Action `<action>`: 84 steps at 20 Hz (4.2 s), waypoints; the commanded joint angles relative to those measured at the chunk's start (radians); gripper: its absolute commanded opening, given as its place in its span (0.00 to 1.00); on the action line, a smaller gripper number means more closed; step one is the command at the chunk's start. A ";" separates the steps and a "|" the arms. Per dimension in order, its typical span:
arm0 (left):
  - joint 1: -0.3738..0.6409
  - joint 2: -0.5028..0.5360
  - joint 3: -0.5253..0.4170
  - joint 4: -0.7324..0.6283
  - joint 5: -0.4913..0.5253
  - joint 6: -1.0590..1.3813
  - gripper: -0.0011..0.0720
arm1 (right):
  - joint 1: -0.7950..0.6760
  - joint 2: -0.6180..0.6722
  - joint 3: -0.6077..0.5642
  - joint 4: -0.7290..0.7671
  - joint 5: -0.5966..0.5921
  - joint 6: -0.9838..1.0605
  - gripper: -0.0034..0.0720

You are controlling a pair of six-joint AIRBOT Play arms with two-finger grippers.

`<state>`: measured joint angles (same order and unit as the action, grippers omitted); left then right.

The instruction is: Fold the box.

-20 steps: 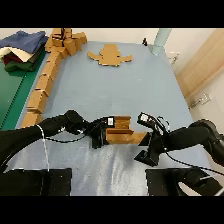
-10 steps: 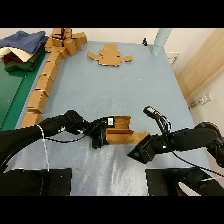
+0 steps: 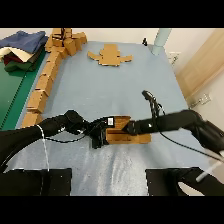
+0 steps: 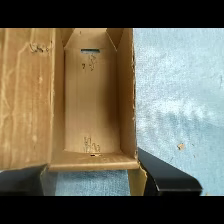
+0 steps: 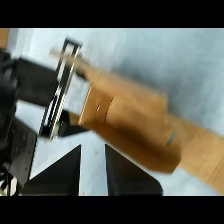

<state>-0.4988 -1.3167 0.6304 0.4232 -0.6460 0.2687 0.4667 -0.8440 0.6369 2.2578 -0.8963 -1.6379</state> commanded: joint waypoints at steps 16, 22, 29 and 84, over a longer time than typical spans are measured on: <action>0.000 0.000 0.000 0.000 0.000 0.000 0.58 | 0.022 -0.489 0.172 -0.053 0.066 -0.155 0.12; 0.000 0.000 0.000 0.000 0.000 0.000 0.58 | 0.018 -0.397 0.224 -0.085 0.054 -0.204 0.07; 0.000 0.000 0.000 0.000 0.000 0.000 0.58 | 0.018 -0.087 0.223 -0.430 -0.106 -0.167 0.05; 0.000 0.000 0.000 0.000 0.000 0.000 0.58 | 0.076 0.111 -0.104 -1.162 0.021 -0.045 0.15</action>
<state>-0.4988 -1.3167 0.6304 0.4236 -0.6460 0.2687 0.5644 -0.8028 0.5186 1.4979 -0.8024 -2.2116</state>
